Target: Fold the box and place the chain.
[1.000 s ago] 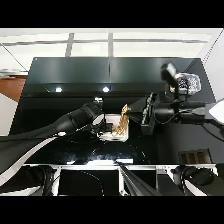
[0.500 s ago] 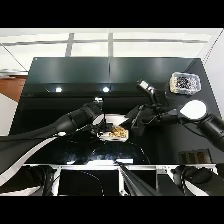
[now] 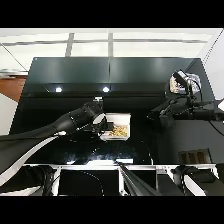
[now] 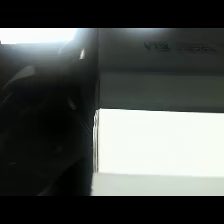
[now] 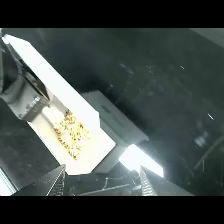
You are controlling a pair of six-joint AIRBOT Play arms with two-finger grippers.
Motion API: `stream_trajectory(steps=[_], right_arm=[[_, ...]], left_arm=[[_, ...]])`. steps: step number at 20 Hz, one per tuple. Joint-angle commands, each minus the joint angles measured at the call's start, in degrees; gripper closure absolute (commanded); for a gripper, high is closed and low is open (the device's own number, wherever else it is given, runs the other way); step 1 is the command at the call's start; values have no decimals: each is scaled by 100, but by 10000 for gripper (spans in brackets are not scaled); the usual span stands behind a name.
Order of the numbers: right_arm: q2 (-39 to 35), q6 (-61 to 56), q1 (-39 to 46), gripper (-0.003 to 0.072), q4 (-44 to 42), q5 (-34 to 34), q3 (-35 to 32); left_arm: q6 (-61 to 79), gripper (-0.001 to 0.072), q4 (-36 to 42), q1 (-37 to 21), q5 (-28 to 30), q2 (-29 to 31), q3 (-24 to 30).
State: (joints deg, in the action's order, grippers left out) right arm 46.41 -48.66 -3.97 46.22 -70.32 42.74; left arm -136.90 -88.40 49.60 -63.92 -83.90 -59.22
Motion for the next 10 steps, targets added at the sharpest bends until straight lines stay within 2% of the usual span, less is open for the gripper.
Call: stream_trajectory(steps=[1, 2, 3, 5, 7, 10], right_arm=[[-61, -70, 234, 152, 111, -162, 4], [-61, -87, 234, 152, 109, -149, 4], [-61, -94, 234, 152, 107, -140, 4], [-61, -173, 234, 152, 107, -120, 4], [-61, -195, 234, 152, 107, -125, 4], [-61, -225, 234, 152, 107, -127, 4]], left_arm=[[33, 635, 35, -2, -238, 61, -295], [105, 482, -31, -2, -315, 105, -400], [271, 361, -55, -2, -341, 153, -468], [343, 289, -90, -22, -461, 271, -514], [494, 286, -87, -83, -654, 411, -516], [1464, 286, -232, -330, -1078, 901, -533]])
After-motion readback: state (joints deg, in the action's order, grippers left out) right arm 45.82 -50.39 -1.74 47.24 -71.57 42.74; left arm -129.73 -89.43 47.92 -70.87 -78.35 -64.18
